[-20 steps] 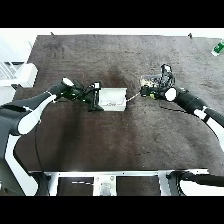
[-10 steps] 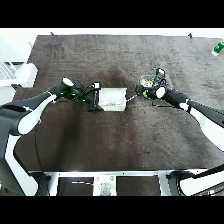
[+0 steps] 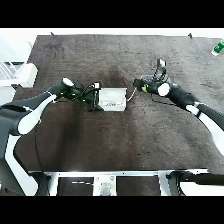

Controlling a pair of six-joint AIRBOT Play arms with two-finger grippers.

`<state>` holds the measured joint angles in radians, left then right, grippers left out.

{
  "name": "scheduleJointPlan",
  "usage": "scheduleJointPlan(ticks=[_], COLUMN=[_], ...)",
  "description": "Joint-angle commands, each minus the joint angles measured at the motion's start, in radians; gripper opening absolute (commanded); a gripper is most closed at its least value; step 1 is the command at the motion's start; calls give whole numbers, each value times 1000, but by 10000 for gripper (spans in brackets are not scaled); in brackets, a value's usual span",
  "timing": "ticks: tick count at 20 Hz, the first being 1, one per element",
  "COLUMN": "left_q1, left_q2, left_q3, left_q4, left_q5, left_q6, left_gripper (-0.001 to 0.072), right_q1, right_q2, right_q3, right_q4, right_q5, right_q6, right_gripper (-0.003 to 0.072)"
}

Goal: Fold the box and place the chain.

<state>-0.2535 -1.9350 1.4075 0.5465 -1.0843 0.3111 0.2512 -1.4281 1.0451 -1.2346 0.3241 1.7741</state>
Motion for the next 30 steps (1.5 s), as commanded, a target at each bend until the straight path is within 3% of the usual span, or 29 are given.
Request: scheduleJointPlan(ticks=[1, 5, 10, 19, 30], left_q1=[1, 1, 1, 1, 1], left_q2=[0, 0, 0, 0, 0], left_q3=[0, 0, 0, 0, 0], left_q4=[0, 0, 0, 0, 0], left_q5=[0, 0, 0, -1, 0], left_q6=[0, 0, 0, -1, 0], left_gripper=[527, 527, 527, 527, 527], right_q1=[48, 117, 242, 370, 381], right_q2=[244, 468, 529, 360, 106], right_q3=[-15, -15, -15, -15, -17], right_q4=[-44, -60, -60, -57, -56], right_q5=[97, 117, 126, 82, 65], right_q6=[-62, -84, -84, -46, -20], right_gripper=[9, 9, 9, 9, 9])
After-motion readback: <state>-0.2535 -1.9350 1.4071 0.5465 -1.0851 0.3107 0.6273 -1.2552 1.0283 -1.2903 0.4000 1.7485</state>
